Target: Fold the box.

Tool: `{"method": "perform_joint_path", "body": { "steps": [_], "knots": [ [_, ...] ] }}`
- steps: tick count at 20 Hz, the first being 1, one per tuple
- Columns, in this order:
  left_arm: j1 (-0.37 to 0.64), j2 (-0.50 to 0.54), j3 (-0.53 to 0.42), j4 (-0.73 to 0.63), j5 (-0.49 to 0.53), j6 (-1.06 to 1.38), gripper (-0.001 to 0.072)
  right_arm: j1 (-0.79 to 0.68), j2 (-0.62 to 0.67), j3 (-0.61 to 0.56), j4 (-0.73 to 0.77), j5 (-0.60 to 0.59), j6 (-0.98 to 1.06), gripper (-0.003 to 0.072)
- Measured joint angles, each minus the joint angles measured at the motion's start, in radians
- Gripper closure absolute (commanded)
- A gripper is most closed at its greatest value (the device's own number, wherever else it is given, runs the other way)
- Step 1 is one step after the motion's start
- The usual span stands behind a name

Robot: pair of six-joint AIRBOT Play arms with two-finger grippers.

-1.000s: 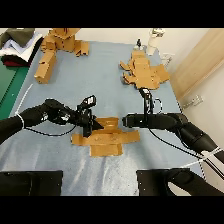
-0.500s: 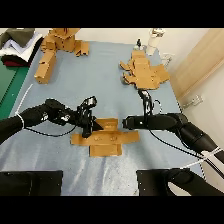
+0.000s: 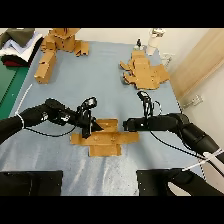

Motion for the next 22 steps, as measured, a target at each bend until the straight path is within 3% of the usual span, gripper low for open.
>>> {"method": "perform_joint_path", "body": {
  "steps": [9, 14, 16, 17, 18, 19, 22],
  "knots": [
    [0.0, 0.0, 0.0, 0.002, 0.0, 0.0, 0.0697, 0.068, 0.194, -0.05, -0.137, -0.165, 0.051, 0.0686],
    [0.0, 0.0, 0.0, 0.002, 0.0, 0.0, 0.0696, 0.374, 0.316, -0.174, -0.164, -0.15, 0.094, 0.0685],
    [0.0, 0.0, 0.0, 0.002, 0.0, 0.0, 0.0697, 0.529, 0.328, -0.196, -0.25, -0.126, 0.134, 0.068],
    [0.0, 0.0, 0.0, 0.002, 0.0, 0.0, 0.0697, 0.607, 0.323, -0.202, -0.33, -0.111, 0.157, 0.0508],
    [0.0, 0.0, 0.0, 0.002, 0.0, 0.0, 0.0697, 0.671, 0.306, -0.207, -0.41, -0.095, 0.174, 0.028],
    [0.0, 0.0, 0.0, 0.002, 0.0, 0.0, 0.0696, 0.731, 0.283, -0.211, -0.5, -0.076, 0.184, 0.0214],
    [0.0, 0.0, 0.0, 0.002, 0.0, 0.0, 0.0697, 0.837, 0.186, -0.216, -0.716, 0.0, 0.206, 0.0208]
  ]
}}
